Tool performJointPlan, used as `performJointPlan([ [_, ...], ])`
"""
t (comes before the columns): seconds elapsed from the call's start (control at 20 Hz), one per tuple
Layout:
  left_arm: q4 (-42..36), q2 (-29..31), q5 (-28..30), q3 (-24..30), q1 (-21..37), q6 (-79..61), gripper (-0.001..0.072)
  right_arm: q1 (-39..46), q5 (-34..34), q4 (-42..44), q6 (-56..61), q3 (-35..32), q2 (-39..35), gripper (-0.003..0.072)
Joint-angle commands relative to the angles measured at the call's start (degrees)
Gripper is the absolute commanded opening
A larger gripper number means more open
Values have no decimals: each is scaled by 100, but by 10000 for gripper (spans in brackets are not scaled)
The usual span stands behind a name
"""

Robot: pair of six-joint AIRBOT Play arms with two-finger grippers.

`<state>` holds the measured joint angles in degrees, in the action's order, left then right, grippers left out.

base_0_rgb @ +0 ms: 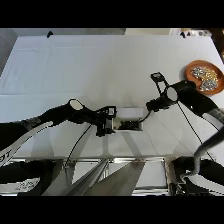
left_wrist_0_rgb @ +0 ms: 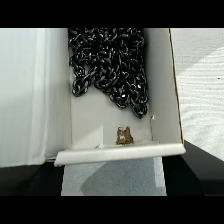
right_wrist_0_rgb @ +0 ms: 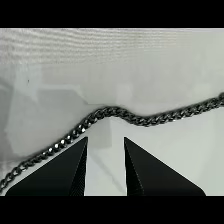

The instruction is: Fold the box and place the chain.

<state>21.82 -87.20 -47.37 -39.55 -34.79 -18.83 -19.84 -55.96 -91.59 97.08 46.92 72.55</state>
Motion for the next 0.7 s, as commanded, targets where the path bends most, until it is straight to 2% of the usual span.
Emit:
performJointPlan([
  [0.0,0,4,0,-2,7,0,172,-4,105,140,-7,-79,125,262],
  [0.25,0,4,0,-2,7,0,172,-2,389,138,-7,-79,315,262],
  [0.6,0,4,2,0,7,0,172,-4,269,157,39,-79,634,260],
  [0.65,0,4,0,0,7,0,172,-4,251,157,37,-79,638,194],
])
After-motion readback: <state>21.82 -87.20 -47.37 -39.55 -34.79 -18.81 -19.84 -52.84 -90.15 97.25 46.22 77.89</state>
